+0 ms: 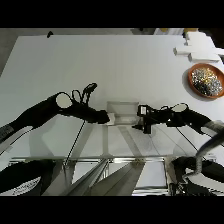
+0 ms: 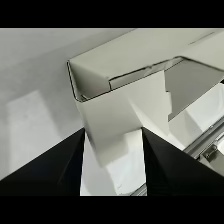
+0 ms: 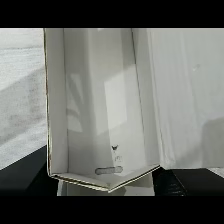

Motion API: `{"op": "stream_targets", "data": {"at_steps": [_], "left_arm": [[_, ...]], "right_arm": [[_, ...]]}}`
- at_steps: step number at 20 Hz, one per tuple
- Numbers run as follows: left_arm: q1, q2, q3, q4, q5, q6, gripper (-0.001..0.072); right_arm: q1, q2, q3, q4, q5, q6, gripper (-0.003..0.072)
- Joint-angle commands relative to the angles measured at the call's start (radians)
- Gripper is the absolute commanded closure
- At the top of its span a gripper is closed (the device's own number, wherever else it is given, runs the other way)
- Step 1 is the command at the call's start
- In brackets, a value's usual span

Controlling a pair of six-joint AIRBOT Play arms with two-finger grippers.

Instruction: Fold the box and place the chain.

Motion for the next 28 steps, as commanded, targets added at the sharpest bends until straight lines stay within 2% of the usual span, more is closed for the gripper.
{"op": "stream_targets", "data": {"at_steps": [1, 4, 8, 15, 22, 24, 28], "left_arm": [[-0.032, -0.031, 0.033, 0.037, 0.009, -0.027, 0.0309], [-0.059, -0.04, 0.07, 0.153, 0.01, -0.147, 0.0287], [-0.099, -0.043, 0.098, 0.202, 0.018, -0.211, 0.0287], [-0.161, -0.112, 0.179, 0.333, 0.006, -0.382, 0.0295], [-0.208, -0.175, 0.3, 0.497, -0.154, -0.577, 0.0299], [-0.223, -0.197, 0.333, 0.544, -0.213, -0.632, 0.0321], [-0.255, -0.264, 0.406, 0.57, -0.27, -0.717, 0.0323]], "right_arm": [[0.0, 0.0, 0.0, 0.0, 0.0, 0.0, 0.0354], [0.0, 0.0, 0.0, 0.0, 0.0, 0.0, 0.0354], [0.0, 0.0, 0.0, 0.0, 0.0, 0.0, 0.0354], [0.0, 0.0, 0.0, 0.0, 0.0, 0.0, 0.0354], [0.0, 0.0, 0.0, 0.0, 0.0, 0.0, 0.0354], [0.0, 0.0, 0.0, 0.0, 0.0, 0.0, 0.0354], [0.0, 0.0, 0.0, 0.0, 0.0, 0.0, 0.0354]]}}
